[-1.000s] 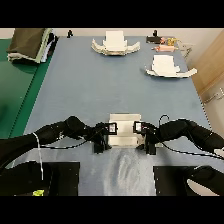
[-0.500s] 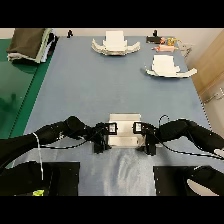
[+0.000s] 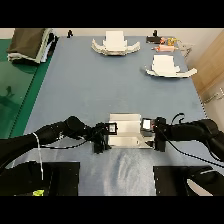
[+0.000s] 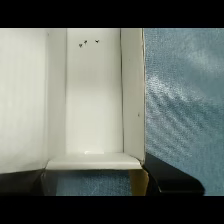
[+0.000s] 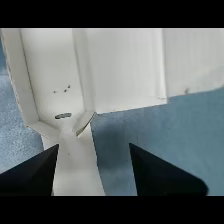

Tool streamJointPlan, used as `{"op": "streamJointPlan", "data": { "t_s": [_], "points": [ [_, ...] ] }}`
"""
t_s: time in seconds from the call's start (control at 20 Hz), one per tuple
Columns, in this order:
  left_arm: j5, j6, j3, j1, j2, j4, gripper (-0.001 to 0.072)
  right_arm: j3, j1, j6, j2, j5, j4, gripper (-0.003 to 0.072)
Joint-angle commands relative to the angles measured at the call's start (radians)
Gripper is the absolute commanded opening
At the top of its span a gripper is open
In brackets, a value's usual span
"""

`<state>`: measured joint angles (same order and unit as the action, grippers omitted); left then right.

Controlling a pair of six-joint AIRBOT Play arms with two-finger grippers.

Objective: Fold the box.

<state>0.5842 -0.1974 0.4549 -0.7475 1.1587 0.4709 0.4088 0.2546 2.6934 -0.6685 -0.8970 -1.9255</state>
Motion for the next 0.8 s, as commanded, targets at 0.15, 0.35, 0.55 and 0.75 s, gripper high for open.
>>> {"op": "streamJointPlan", "data": {
  "t_s": [0.15,0.35,0.55,0.75],
  "points": [
    [-0.001,0.000,0.000,0.000,0.001,0.000,0.0512,0.006,0.001,-0.632,0.206,-0.092,0.006,0.0366],
    [-0.001,0.000,0.000,0.000,0.001,0.000,0.0512,0.021,0.003,-0.850,0.137,-0.119,-0.318,0.0081],
    [-0.001,0.000,0.000,0.000,0.001,0.000,0.0512,0.139,0.005,-0.862,-0.102,-0.127,-0.376,0.0003],
    [-0.001,0.000,0.000,0.000,0.001,0.000,0.0512,0.292,0.005,-0.860,-0.342,-0.112,-0.359,0.0003]
  ]
}}
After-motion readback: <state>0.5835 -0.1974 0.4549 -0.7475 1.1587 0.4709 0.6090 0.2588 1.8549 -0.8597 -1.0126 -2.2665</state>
